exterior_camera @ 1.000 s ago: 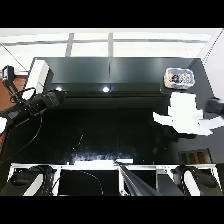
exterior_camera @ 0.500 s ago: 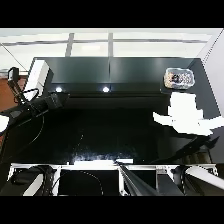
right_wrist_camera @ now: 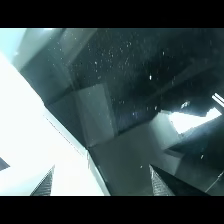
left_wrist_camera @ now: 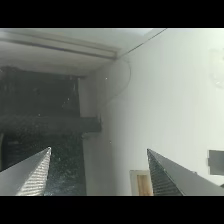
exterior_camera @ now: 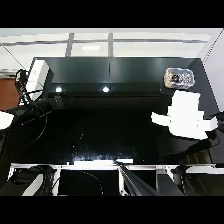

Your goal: Fold the box and place the chain.

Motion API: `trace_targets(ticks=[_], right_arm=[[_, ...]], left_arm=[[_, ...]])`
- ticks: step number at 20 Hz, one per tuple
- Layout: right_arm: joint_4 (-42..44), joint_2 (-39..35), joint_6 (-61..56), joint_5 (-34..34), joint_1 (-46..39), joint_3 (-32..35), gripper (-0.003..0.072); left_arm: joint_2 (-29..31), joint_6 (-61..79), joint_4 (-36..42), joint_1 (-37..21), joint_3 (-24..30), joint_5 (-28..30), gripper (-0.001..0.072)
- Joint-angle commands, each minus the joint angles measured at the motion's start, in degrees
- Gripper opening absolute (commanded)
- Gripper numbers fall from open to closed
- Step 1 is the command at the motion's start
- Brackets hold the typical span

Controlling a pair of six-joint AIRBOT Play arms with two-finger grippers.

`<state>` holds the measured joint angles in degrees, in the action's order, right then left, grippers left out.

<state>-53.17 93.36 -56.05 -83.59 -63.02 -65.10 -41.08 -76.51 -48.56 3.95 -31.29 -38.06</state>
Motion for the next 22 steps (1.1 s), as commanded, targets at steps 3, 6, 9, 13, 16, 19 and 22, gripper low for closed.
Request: trace_targets(ticks=[3, 6, 9, 13, 16, 19, 22], right_arm=[[2.5, 0.5, 0.2, -2.4, 0.1, -7.6, 0.0708], [2.6, -0.6, -2.5, -3.2, 0.1, -7.9, 0.0708], [-7.9, -0.6, -9.2, -2.0, 0.0, -5.4, 0.0708], [-6.2, -0.6, -7.3, -1.4, 1.0, -1.2, 0.0707], [-5.7, -0.3, -5.1, -2.2, 3.6, -1.0, 0.07], [-7.7, 0.0, -5.0, -2.0, 5.3, -1.0, 0.0699], [-7.6, 0.1, -5.0, -2.3, 5.6, -1.0, 0.0656]], left_arm=[[-0.2, 0.0, 0.0, 0.0, 0.0, -0.1, 0.0701], [-0.2, 0.0, 0.0, 0.0, 0.0, -0.1, 0.0701], [-0.2, 0.0, 0.0, 0.0, 0.0, -0.1, 0.0701], [-0.2, 0.0, 0.0, 0.0, 0.0, -0.1, 0.0701], [-0.2, 0.0, 0.0, 0.0, 0.0, -0.1, 0.0701], [-0.2, 0.0, 0.0, 0.0, 0.0, -0.1, 0.0701], [-0.2, 0.0, -0.1, 0.0, 0.0, -0.1, 0.0701]])
